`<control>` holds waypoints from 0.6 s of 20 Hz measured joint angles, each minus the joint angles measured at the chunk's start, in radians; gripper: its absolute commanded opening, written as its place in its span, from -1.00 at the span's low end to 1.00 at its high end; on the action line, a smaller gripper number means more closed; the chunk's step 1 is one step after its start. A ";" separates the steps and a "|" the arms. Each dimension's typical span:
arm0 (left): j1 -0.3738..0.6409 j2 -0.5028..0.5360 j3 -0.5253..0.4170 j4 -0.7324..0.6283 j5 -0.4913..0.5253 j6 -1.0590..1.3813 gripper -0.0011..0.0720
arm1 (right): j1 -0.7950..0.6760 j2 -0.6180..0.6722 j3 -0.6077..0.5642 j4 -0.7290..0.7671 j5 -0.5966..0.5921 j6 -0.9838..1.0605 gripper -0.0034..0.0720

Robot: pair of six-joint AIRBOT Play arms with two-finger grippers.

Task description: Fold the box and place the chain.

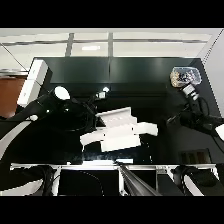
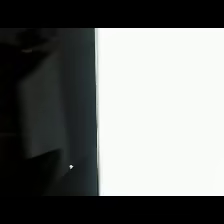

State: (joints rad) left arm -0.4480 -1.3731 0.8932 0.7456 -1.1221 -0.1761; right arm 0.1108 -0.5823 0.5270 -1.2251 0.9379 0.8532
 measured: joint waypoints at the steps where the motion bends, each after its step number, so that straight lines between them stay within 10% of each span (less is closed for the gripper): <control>1: -0.016 0.007 0.000 0.021 0.024 0.026 -0.89 | 0.008 -0.002 -0.017 0.004 0.003 -0.043 0.95; 12: -0.080 -0.054 0.000 0.103 0.127 0.034 -0.89 | 0.210 -0.027 -0.229 0.216 -0.102 -0.415 0.95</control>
State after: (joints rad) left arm -0.5282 -1.4269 0.8932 0.8482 -0.9955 -0.1421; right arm 0.3210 -0.6090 0.2985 -1.0096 0.8356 0.4381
